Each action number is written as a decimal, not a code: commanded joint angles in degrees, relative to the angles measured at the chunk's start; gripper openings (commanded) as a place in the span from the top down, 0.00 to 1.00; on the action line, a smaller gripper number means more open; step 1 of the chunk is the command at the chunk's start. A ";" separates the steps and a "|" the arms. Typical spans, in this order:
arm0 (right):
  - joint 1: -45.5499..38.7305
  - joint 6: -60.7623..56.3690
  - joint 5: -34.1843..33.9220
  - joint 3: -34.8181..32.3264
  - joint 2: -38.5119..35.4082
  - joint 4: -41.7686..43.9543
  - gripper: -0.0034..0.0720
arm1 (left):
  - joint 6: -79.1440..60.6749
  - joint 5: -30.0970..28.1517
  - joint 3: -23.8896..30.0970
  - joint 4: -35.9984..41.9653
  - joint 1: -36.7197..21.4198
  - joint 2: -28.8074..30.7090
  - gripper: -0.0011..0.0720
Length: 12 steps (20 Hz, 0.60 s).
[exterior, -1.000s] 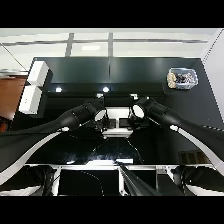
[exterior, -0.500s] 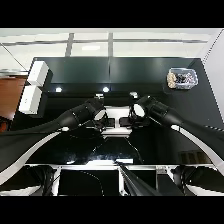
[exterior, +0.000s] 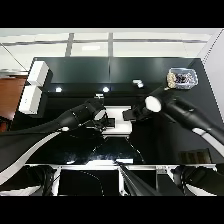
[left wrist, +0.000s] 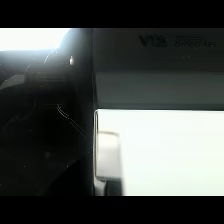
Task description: Fold the box and place the chain.
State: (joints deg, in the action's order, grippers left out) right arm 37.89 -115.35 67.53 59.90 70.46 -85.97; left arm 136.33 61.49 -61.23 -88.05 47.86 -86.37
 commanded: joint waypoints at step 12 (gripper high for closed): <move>-38.29 12.24 -19.34 -3.34 -7.30 -18.18 0.00 | -0.02 0.15 -0.02 0.02 -0.07 0.00 0.95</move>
State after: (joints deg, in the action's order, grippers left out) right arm 7.33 -104.60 56.99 57.34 61.25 -105.01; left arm 136.35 61.41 -61.23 -88.03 47.83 -86.37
